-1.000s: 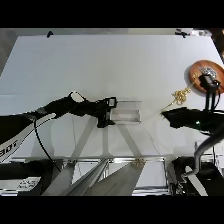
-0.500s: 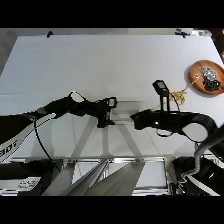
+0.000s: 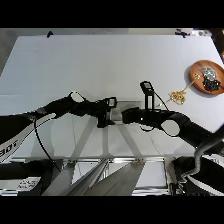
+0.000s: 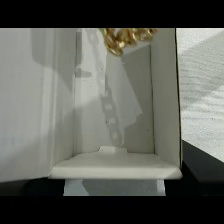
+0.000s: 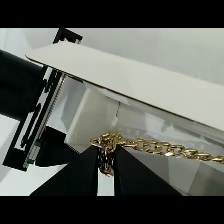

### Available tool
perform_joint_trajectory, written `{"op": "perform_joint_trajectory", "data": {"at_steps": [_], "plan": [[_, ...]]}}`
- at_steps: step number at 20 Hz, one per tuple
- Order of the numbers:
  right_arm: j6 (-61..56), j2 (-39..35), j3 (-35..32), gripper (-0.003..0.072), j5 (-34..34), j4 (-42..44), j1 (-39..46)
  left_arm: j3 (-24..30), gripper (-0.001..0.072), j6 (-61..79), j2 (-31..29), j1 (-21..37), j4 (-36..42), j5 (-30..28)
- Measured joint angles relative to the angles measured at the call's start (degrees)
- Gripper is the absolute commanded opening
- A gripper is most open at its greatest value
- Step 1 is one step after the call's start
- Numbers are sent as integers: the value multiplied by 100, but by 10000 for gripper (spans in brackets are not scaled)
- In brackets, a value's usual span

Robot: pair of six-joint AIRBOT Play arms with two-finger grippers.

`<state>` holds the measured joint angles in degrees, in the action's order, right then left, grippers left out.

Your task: Fold the box and place the chain.

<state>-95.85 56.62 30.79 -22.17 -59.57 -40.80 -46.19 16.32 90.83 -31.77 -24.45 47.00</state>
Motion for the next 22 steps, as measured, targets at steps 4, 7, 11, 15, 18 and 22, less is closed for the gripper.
{"op": "perform_joint_trajectory", "data": {"at_steps": [4, 7, 11, 15, 18, 22], "plan": [[-13, 85, 2, 178, 37, 2, -61, 0, 276, 0, 0, 0, 0, 0], [-13, 0, 11, 176, -76, -22, -76, 0, 276, 0, 0, -2, 0, 0], [-15, -466, 111, 178, -503, -361, 90, 0, 276, 0, 0, -2, 2, 0], [-24, -1257, 160, 239, -1720, -1123, 1185, 0, 276, 0, 0, -2, 2, 0], [-28, -1709, 170, 354, -2437, -1978, 2452, 0, 276, 0, 0, -2, 2, -2], [356, -1401, 184, 366, -2542, -2706, 4264, 0, 276, 0, 0, -2, 0, 0]]}}
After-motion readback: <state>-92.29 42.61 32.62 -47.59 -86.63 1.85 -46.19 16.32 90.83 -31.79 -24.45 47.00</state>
